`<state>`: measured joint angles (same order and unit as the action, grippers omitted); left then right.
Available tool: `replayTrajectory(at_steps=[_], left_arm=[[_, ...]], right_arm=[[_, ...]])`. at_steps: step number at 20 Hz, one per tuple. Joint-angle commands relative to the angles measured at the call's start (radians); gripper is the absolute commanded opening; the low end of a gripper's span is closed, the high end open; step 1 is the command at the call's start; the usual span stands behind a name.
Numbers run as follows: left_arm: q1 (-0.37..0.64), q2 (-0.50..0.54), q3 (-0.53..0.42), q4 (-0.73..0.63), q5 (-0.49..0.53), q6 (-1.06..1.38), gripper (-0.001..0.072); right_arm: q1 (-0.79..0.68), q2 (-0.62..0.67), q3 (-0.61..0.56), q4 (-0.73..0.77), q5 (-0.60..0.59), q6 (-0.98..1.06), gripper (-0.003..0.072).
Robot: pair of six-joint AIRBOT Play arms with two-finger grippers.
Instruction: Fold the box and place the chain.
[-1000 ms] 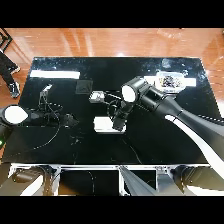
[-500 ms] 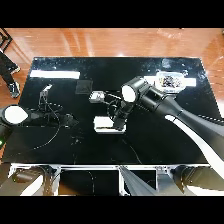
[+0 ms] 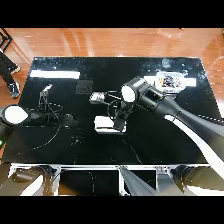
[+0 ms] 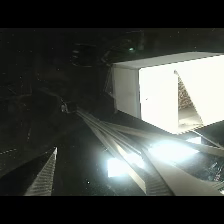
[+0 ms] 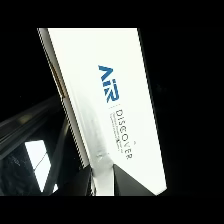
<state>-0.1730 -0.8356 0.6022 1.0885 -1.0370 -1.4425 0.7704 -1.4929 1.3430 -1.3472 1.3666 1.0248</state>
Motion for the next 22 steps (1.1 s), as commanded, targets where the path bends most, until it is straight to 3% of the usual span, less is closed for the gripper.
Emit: replayTrajectory(at_steps=[1,5,6,7,22], left_arm=[[0.001,0.0,0.0,0.0,0.0,0.0,0.0621],[0.001,0.0,0.0,0.0,-0.001,0.0,0.0621],[0.001,0.0,0.0,0.0,-0.001,0.0,0.0621],[0.001,0.0,0.0,0.0,-0.001,0.0,0.0621],[0.001,-0.013,-0.001,0.0,-0.002,0.0,0.0621]], right_arm=[[0.0,-0.002,0.0,0.002,0.002,0.0,0.014],[0.0,-0.005,-0.003,0.008,0.003,0.0,0.0146],[0.0,-0.005,-0.003,0.008,0.003,0.001,0.0228],[0.0,-0.005,-0.004,0.008,0.003,0.001,0.0248],[-0.002,-0.02,-0.022,0.034,-0.036,0.036,0.0248]])
